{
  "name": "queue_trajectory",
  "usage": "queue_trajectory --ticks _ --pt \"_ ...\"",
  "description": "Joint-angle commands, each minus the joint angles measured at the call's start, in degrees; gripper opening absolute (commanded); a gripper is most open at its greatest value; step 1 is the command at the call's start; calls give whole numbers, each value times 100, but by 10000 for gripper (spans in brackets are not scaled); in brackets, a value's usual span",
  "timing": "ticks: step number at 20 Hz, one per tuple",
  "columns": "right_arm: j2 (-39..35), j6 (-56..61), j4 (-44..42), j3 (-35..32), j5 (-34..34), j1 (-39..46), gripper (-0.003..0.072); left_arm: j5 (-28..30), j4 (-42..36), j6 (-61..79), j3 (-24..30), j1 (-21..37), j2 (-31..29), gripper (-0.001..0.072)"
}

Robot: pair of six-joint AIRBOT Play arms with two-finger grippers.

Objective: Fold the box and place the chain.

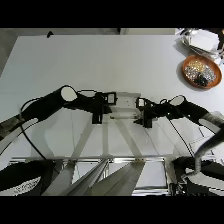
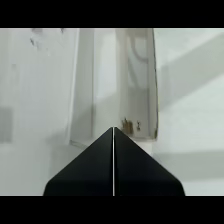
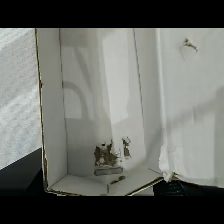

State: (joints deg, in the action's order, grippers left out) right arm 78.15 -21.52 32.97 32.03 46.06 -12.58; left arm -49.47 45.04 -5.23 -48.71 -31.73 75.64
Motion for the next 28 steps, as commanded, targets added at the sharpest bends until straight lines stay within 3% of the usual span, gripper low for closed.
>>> queue_trajectory --ticks 1,5,10,18,24,28 --pt "-4 2 -2 0 0 2 291 -1008 1329 -2511 0 520 -498 5" --pt "-4 2 0 0 0 2 291 -1574 1663 -5053 48 1331 -614 4" --pt "-4 2 -2 0 0 2 291 -892 1582 -6583 511 1646 -516 3" --pt "-4 2 -2 0 0 2 291 -208 190 -5921 568 1021 490 9" --pt "-4 2 -2 0 0 2 291 -83 -592 -5368 568 750 514 16" --pt "-4 2 -2 0 0 2 291 -35 -997 -4999 566 632 507 107"
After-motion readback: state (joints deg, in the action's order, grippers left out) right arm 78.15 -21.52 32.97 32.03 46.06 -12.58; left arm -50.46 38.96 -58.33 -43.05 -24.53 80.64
